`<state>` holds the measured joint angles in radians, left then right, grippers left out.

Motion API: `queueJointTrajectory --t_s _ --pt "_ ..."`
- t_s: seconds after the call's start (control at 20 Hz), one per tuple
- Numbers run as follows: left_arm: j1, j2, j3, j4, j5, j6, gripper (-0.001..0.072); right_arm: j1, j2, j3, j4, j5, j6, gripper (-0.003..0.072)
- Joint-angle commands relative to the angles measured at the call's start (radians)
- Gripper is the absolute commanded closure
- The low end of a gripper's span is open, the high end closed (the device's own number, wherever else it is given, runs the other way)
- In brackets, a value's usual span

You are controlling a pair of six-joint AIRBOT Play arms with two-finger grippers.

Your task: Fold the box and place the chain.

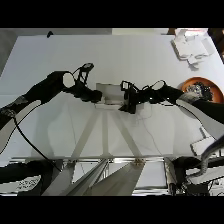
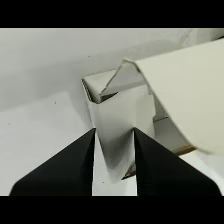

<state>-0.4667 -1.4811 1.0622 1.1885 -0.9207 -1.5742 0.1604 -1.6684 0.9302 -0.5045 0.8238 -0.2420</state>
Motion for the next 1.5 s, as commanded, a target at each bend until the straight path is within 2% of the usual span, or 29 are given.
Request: queueJointTrajectory --t_s 0.0,0.05,0.15,0.3,0.4,0.45,0.55,0.6,0.9,1.1,1.15,1.25,1.45 --pt "-0.026 -0.033 0.012 -0.001 -0.037 -0.005 0.0457 -0.001 0.001 0.0 0.001 -0.001 0.002 0.0176" --pt "-0.031 -0.038 0.012 0.004 -0.037 -0.005 0.0459 0.0 0.001 0.0 0.001 -0.001 0.002 0.0176" --pt "-0.038 -0.039 0.012 0.049 -0.034 -0.006 0.0565 -0.001 0.001 0.0 0.001 -0.001 0.002 0.0176" --pt "-0.038 -0.039 0.012 0.135 -0.038 -0.121 0.0571 -0.001 0.001 0.0 0.001 -0.001 0.002 0.0176" --pt "-0.039 -0.039 0.013 0.14 -0.037 -0.155 0.057 -0.001 0.001 0.0 0.001 -0.001 0.002 0.0176" --pt "-0.04 -0.039 0.013 0.14 -0.037 -0.155 0.0549 -0.001 0.001 0.0 0.001 -0.001 0.002 0.0176" --pt "-0.045 -0.038 0.015 0.141 -0.032 -0.155 0.034 -0.001 0.001 0.0 0.001 -0.001 0.002 0.0176" --pt "-0.048 -0.039 0.022 0.141 -0.035 -0.155 0.0308 -0.001 0.001 0.0 0.001 0.0 0.002 0.0176" --pt "-0.074 -0.065 0.147 0.244 -0.05 -0.246 0.0319 0.0 0.001 0.0 0.002 0.0 0.002 0.0176" --pt "-0.099 -0.164 0.212 0.246 -0.182 -0.275 0.0319 -0.001 0.001 0.0 0.002 0.0 0.002 0.0176" --pt "-0.111 -0.183 0.218 0.246 -0.193 -0.278 0.0331 -0.001 0.001 0.0 0.002 0.0 0.002 0.0176" --pt "-0.13 -0.207 0.218 0.266 -0.194 -0.323 0.0424 -0.001 0.001 0.0 0.001 -0.001 0.002 0.0176" --pt "-0.147 -0.218 0.218 0.321 -0.199 -0.393 0.0438 -0.001 0.001 0.0 0.001 0.0 0.002 0.0176"
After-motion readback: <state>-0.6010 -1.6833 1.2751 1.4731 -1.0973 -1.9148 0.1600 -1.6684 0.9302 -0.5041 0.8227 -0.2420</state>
